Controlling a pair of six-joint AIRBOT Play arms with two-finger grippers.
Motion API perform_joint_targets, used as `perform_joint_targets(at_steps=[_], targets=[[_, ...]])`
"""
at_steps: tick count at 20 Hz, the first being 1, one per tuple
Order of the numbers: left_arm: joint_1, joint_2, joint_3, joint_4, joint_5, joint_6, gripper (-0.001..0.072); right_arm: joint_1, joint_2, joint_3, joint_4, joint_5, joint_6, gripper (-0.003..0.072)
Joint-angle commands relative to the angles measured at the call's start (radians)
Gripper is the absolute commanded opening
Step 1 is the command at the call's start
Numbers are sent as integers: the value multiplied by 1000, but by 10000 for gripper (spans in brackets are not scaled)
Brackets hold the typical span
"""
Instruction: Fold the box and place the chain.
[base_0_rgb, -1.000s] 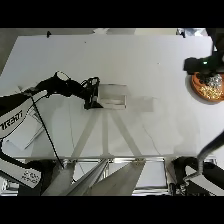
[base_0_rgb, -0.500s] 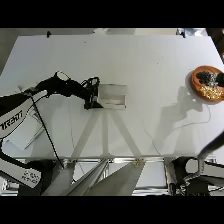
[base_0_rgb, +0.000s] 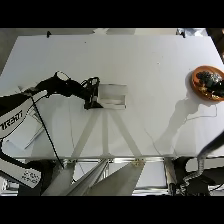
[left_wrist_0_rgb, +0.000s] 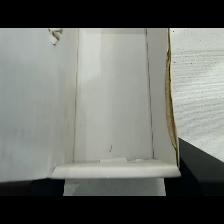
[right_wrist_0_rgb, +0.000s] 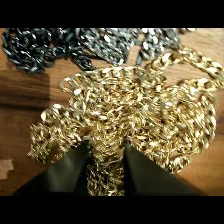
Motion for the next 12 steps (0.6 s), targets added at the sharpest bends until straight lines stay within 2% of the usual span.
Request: perform_joint_targets(at_steps=[1, 2, 6, 12], targets=[[0, -1, 0, 0, 0, 1, 335, -3, -22, -1, 11, 11, -23, 50], [0, -1, 0, 0, 0, 0, 335, -3, -21, -1, 21, 40, -54, 11], [0, 0, 0, 0, 0, 0, 335, 0, 17, 8, 122, 165, -166, 11], [0, 0, 0, 0, 0, 0, 336, 108, 223, 8, 142, 246, -210, 10]])
